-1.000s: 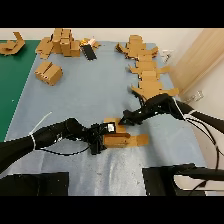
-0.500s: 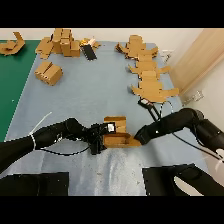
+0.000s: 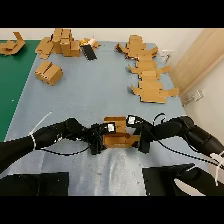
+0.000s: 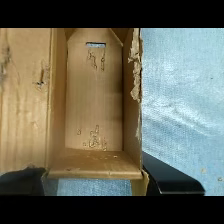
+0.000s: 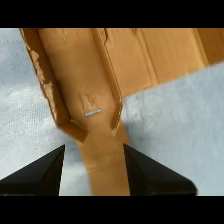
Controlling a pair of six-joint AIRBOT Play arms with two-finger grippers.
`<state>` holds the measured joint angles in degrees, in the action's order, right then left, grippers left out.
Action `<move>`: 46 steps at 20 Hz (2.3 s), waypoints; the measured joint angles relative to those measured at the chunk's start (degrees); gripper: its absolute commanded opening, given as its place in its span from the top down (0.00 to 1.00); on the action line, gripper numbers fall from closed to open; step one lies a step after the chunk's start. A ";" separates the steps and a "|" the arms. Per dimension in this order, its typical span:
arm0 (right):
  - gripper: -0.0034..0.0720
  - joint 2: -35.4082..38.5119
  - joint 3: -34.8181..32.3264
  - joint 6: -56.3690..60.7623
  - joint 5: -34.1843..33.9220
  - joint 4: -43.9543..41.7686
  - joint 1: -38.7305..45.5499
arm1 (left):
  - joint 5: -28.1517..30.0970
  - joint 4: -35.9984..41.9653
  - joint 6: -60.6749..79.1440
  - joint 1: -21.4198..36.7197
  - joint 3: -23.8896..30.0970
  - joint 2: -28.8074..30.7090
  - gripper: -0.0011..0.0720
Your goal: Fold the box.
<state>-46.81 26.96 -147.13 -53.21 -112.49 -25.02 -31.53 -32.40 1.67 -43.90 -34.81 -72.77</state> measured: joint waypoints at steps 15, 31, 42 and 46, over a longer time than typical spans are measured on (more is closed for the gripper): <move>0.48 -3.54 -0.15 -6.88 7.76 -3.58 -5.95 | 0.00 0.00 0.02 0.00 0.00 0.00 0.42; 0.23 -5.07 -0.13 -9.75 8.85 -8.55 -6.12 | 0.00 0.02 0.02 0.00 0.00 0.00 0.42; 0.95 6.34 2.01 34.93 -4.68 28.65 -5.18 | 0.00 0.07 -0.07 0.00 0.00 0.00 0.42; 0.95 10.91 1.73 58.29 -13.53 35.85 -0.90 | 0.00 0.04 0.00 0.02 0.00 0.00 0.42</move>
<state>-35.90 28.69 -88.84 -66.74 -76.64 -25.91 -31.53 -32.36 1.67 -43.88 -34.81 -72.77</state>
